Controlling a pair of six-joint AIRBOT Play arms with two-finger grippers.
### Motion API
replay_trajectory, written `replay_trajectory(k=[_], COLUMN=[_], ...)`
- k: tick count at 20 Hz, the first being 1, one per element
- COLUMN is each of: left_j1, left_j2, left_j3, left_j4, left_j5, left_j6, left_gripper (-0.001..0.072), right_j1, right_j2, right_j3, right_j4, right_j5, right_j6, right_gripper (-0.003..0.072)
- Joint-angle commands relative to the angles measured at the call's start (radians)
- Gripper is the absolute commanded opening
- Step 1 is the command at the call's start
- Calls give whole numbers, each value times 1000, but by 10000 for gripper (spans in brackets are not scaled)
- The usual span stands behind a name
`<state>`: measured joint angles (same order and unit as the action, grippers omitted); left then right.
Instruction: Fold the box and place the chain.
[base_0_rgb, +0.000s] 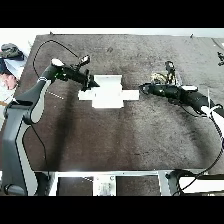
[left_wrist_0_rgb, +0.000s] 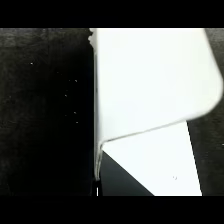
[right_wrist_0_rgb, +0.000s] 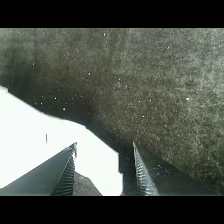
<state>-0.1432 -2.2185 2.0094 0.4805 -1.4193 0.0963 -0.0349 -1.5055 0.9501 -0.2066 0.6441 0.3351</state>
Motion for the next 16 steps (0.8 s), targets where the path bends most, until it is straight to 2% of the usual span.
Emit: replay_trajectory(k=[1, 3, 7, 8, 9, 10, 13, 16], left_j1=[0, 0, 0, 1, 0, 1, 1, 1], left_j2=[-1, -1, -1, -3, -3, -4, -4, -4], left_j3=[-35, -74, -130, -137, -139, -138, -138, -138], left_j4=[-9, -10, -9, -9, -8, -8, -9, -11], left_j5=[37, 54, 91, 97, 98, 95, 93, 72], left_j6=[85, 137, 205, 220, 222, 222, 218, 215], left_gripper=[5, 6, 9, 9, 10, 10, 11, 11], right_j1=[11, 31, 48, 48, 48, 48, 48, 58], right_j2=[-6, -6, -6, -6, -6, -6, -6, -6], right_j3=[1, 1, 1, 1, 1, 1, 1, 1], right_j4=[-29, -28, -27, -28, -28, -28, -29, -33], right_j5=[11, 40, 50, 60, 80, 106, 183, 198], right_j6=[-56, -193, -320, -354, -414, -478, -618, -704], right_gripper=[400, 400, 401, 443, 583, 618, 617, 618])
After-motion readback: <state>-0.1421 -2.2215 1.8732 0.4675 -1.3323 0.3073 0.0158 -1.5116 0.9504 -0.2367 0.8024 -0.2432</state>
